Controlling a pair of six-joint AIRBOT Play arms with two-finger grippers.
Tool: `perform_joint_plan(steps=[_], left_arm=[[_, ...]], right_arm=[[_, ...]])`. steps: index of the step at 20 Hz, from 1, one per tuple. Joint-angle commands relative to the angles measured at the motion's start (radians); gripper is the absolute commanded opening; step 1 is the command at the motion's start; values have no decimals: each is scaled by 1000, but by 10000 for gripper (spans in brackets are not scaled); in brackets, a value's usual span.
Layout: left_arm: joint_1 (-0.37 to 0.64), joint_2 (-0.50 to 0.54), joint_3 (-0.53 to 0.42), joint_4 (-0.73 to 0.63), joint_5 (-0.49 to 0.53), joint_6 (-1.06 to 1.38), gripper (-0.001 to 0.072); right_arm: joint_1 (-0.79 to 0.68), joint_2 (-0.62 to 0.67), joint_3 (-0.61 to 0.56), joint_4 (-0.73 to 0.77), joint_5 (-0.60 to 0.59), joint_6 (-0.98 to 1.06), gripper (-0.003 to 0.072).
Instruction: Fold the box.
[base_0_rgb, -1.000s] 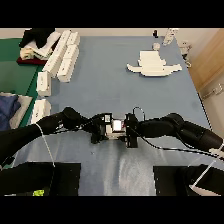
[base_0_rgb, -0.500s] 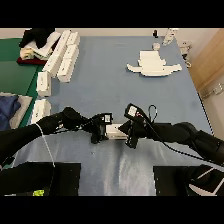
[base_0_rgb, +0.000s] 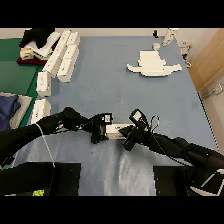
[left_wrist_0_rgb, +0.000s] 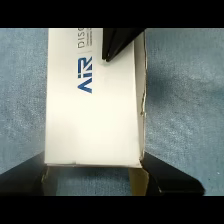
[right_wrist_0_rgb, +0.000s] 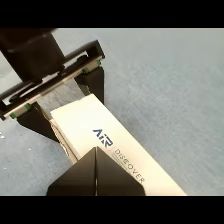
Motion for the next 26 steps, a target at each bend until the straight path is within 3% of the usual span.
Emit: perform_joint_plan(steps=[1,26], left_arm=[[0,0,1,0,0,0,359],[0,0,1,0,0,0,359]], right_arm=[[27,-37,-13,1,26,37,4],[48,-41,-38,-26,33,44,4]])
